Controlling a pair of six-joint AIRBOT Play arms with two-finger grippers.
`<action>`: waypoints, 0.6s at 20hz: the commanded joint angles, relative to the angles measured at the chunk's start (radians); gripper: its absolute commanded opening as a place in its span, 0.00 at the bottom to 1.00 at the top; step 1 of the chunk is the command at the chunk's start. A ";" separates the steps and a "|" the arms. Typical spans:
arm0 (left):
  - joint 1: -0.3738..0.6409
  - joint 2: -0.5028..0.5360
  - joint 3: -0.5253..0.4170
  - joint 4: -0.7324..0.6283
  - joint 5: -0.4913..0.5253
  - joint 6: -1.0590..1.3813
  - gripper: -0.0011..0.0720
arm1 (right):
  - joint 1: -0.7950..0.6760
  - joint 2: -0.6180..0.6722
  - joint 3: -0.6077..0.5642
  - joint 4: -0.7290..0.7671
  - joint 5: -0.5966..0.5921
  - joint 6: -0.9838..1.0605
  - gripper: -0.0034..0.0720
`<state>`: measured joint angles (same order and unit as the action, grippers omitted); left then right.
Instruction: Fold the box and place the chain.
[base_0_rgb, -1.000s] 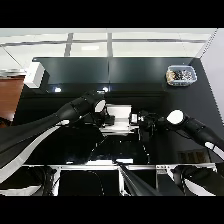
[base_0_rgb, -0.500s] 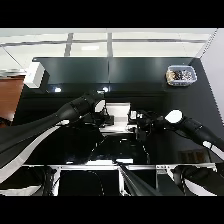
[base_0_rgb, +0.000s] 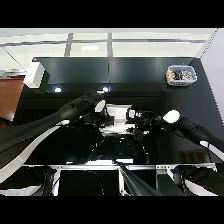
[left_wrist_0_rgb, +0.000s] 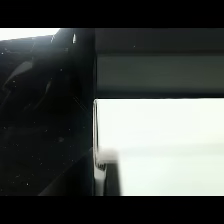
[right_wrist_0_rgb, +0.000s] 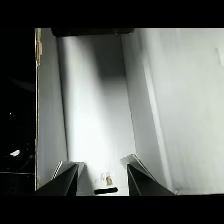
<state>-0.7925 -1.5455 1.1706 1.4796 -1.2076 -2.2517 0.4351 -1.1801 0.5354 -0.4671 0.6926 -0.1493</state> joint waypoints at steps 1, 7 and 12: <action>0.000 0.000 0.001 0.000 0.003 -0.002 0.06 | 0.001 -0.008 0.000 0.003 0.001 -0.001 0.56; 0.000 0.000 0.001 0.000 0.003 -0.002 0.06 | 0.001 -0.008 0.000 0.018 0.004 0.027 0.46; 0.000 0.000 0.001 0.000 -0.003 -0.001 0.06 | -0.002 0.031 0.000 0.018 0.089 0.162 0.07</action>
<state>-0.7925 -1.5455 1.1706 1.4769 -1.2049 -2.2539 0.4347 -1.1744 0.5354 -0.4507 0.7250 -0.0849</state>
